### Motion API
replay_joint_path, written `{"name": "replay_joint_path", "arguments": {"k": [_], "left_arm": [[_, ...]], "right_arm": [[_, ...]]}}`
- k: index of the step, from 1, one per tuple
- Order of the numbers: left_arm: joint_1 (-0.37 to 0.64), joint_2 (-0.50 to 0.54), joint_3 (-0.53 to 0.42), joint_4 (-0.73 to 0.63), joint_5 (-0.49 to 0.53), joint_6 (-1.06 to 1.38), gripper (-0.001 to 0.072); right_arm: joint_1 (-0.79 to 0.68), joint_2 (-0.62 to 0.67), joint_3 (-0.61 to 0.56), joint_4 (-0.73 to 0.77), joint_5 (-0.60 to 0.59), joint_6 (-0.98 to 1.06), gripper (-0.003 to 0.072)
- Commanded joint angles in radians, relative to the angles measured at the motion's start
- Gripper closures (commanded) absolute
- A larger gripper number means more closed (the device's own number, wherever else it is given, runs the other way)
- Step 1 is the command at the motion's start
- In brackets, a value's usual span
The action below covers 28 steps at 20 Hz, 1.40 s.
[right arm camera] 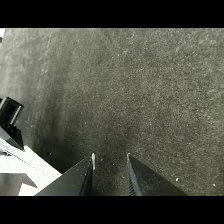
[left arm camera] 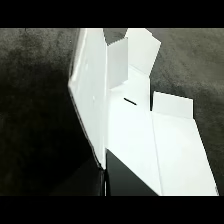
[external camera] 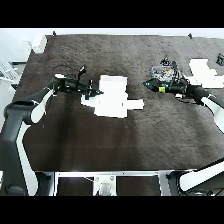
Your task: Fold the box and place the chain.
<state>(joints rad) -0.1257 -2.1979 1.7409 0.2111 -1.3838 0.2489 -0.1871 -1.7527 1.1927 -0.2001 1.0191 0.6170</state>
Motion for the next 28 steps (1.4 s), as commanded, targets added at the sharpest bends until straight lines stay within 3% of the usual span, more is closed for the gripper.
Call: {"name": "replay_joint_path", "arguments": {"k": [1, 6, 10, 14, 28], "left_arm": [[0.000, 0.042, -0.073, -0.047, 0.066, 0.145, 0.0695], [-0.006, 0.045, -0.081, -0.067, 0.086, 0.152, 0.0695], [-0.055, 0.045, -0.080, -0.033, 0.159, 0.212, 0.0695], [-0.068, 0.045, -0.080, -0.106, 0.222, 0.261, 0.0695], [-0.068, 0.009, -0.080, -0.107, 0.221, 0.284, 0.0692]], "right_arm": [[0.001, 0.001, 0.000, 0.002, -0.008, -0.019, 0.0412], [0.001, 0.001, 0.000, 0.002, -0.007, -0.020, 0.0413], [0.001, 0.001, 0.000, 0.002, -0.005, -0.021, 0.0412], [0.000, 0.001, 0.000, -0.004, -0.004, -0.036, 0.0412], [0.001, 0.001, 0.000, -0.005, 0.007, -0.050, 0.0412]]}}
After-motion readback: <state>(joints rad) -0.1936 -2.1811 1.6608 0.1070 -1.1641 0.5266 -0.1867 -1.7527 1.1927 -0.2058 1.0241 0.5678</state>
